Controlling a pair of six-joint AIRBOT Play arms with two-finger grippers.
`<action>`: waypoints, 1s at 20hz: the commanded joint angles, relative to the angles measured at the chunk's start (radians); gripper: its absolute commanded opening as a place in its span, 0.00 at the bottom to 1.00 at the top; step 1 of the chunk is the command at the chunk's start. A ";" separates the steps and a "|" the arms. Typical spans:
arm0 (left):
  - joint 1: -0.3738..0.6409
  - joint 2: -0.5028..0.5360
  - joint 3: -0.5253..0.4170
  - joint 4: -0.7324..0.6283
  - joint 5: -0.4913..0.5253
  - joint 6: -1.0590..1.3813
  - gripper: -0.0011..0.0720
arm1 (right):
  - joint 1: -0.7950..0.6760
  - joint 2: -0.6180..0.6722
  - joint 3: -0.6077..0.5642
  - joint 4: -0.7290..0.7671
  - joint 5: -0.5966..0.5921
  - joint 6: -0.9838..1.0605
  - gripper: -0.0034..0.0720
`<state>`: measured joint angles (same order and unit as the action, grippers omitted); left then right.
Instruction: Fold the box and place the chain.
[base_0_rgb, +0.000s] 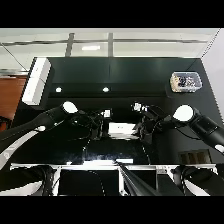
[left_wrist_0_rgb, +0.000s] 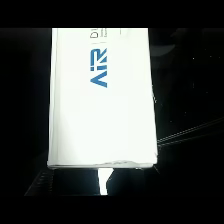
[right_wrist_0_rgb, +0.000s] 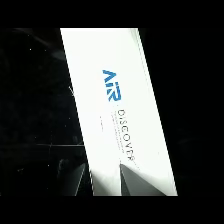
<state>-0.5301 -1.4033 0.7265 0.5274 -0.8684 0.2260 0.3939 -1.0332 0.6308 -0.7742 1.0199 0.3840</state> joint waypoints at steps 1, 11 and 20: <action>0.000 0.000 0.000 0.000 0.001 -0.001 0.57 | 0.001 0.016 0.010 0.000 0.004 0.043 0.40; 0.000 0.000 0.000 0.000 0.001 -0.001 0.57 | -0.068 0.096 -0.032 0.142 0.151 0.521 0.05; 0.000 0.000 0.000 0.000 0.002 -0.001 0.57 | -0.062 -0.031 -0.095 0.377 -0.056 0.641 0.05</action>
